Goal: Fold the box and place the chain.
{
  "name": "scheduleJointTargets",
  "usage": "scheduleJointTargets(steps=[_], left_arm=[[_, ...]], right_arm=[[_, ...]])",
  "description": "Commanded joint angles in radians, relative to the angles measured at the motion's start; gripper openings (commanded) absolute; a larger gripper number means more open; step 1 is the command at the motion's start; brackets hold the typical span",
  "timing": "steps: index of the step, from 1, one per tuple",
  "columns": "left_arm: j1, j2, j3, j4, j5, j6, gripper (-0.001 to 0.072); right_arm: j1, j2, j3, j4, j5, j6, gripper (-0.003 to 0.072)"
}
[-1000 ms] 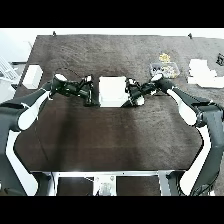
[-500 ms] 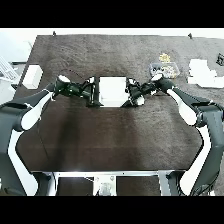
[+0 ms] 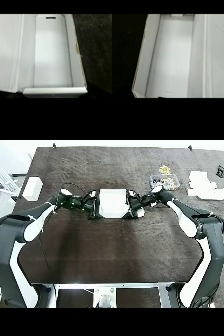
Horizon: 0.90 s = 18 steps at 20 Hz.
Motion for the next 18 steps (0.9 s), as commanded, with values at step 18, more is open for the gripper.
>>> scheduleJointTargets(steps=[18], left_arm=[[-0.010,-0.016,0.001,-0.040,0.079,-0.106,0.0720]], right_arm=[[0.001,0.000,0.000,0.000,0.003,0.000,0.0592]])
